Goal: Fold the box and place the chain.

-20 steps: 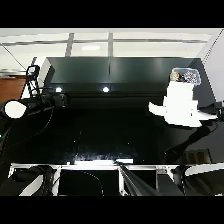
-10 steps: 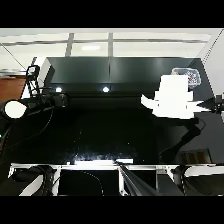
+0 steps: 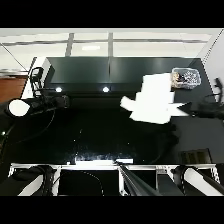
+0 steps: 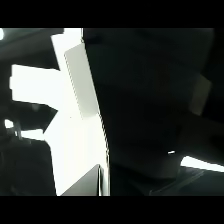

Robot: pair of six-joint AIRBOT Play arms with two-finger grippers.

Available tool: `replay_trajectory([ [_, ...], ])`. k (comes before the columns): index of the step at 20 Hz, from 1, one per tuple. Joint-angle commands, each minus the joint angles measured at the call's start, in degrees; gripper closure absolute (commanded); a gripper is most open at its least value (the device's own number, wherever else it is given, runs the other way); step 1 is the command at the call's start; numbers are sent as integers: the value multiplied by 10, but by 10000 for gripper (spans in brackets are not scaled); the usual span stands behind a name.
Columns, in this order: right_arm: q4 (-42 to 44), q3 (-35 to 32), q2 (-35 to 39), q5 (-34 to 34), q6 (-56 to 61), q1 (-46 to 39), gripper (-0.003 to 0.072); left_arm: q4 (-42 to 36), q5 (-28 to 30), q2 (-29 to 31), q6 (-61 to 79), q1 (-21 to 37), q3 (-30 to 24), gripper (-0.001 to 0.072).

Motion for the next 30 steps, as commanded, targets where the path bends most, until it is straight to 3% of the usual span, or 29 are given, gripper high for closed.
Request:
replay_trajectory([
  [1, 10, -96, 67, -83, 59, 140, 636, -31, -23, -38, 41, -16, 0, 7],
  [4, 5, -105, 71, -96, 53, 259, 635, -41, -21, -80, 66, -65, 0, 8],
  [7, -10, -106, 71, -139, 53, 351, 636, -172, -53, -119, 111, -73, 2, 15],
  [11, -9, -106, 71, -182, 58, 417, 636, -426, -194, -216, 403, -55, 17, 15],
  [13, -8, -106, 71, -180, 60, 418, 635, -479, -254, -278, 457, -50, 32, 15],
  [17, -9, -106, 71, -178, 60, 418, 635, -480, -321, -377, 473, -73, 83, 18],
  [19, -9, -106, 71, -172, 60, 418, 635, -479, -386, -410, 516, -82, 110, 53],
  [21, -9, -106, 71, -168, 60, 418, 635, -456, -415, -424, 524, -82, 131, 229],
  [24, -9, -106, 71, -171, 62, 417, 635, -405, -416, -424, 527, -82, 144, 294],
  [25, -9, -106, 71, -172, 62, 417, 635, -405, -414, -424, 529, -84, 144, 400],
  [26, -9, -106, 71, -176, 65, 417, 635, -405, -413, -424, 532, -86, 144, 449],
  [29, -9, -106, 71, -187, 72, 416, 636, -402, -407, -424, 532, -98, 144, 395],
  [30, -9, -106, 71, -187, 74, 416, 635, -392, -404, -424, 532, -104, 144, 327],
])
